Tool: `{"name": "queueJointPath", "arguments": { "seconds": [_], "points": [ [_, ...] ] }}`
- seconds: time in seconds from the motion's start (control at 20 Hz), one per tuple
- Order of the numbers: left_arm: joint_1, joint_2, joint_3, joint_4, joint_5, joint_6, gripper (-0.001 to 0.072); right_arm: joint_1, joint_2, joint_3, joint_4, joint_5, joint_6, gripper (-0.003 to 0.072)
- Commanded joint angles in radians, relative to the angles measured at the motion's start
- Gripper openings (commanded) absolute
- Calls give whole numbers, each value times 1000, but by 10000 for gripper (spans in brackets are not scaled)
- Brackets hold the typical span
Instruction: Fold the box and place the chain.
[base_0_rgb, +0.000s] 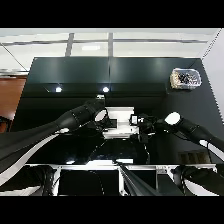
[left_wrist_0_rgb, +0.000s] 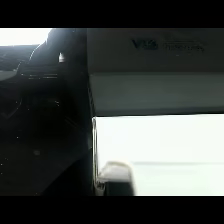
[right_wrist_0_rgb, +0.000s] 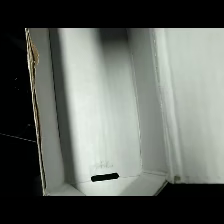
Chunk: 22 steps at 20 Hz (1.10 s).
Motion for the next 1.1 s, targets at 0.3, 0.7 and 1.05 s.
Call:
{"name": "queueJointPath", "arguments": {
  "seconds": [0.3, 0.7, 1.05],
  "points": [
    [1, 1, 1, 13, -11, 10, 29, 0, 32, 6, -21, 0, 46, 660],
    [1, 1, 2, 23, -24, 56, 29, -2, 136, 12, -209, 82, 102, 658],
    [1, 0, 2, 26, -21, 59, 30, -2, 136, 11, -186, 91, 102, 477]
  ]
}}
